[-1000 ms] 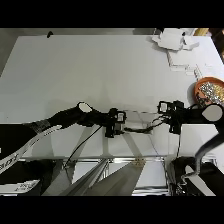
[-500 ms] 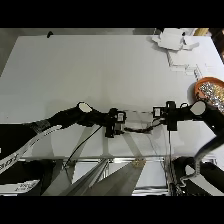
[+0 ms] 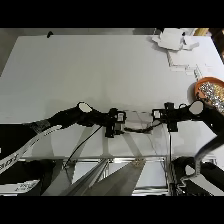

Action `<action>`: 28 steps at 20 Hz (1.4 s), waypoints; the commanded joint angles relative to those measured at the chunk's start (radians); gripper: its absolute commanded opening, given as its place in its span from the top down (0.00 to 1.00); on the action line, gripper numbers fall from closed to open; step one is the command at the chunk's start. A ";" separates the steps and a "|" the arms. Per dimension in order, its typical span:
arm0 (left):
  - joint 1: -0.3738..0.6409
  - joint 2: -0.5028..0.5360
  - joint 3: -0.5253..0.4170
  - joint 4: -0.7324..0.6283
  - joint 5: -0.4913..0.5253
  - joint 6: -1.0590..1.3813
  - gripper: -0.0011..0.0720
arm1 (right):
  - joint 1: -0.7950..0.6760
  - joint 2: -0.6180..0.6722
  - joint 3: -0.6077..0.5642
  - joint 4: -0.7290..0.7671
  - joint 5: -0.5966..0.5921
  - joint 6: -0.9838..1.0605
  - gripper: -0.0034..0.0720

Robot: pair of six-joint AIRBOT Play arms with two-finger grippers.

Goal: Fold the box and place the chain.

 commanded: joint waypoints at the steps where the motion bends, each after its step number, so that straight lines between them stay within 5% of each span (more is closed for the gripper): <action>1: 0.001 0.000 0.000 0.000 0.000 0.000 0.52 | 0.000 0.048 0.001 -0.023 0.005 0.004 0.93; 9: 0.001 0.000 0.000 0.000 0.000 0.000 0.52 | 0.000 0.453 0.001 0.026 0.341 0.200 0.94; 14: -0.003 0.000 0.000 0.000 0.000 0.000 0.52 | 0.002 0.580 0.001 0.341 0.522 0.211 0.93; 19: -0.003 0.000 0.000 0.000 0.000 0.000 0.52 | 0.147 0.560 0.001 0.581 0.354 0.188 0.93; 24: -0.003 0.000 0.000 0.000 0.000 0.000 0.52 | 0.366 0.426 0.001 0.571 0.089 0.192 0.93; 28: -0.003 0.000 0.000 0.000 0.000 0.000 0.52 | 0.388 0.270 0.001 0.548 -0.016 0.267 0.93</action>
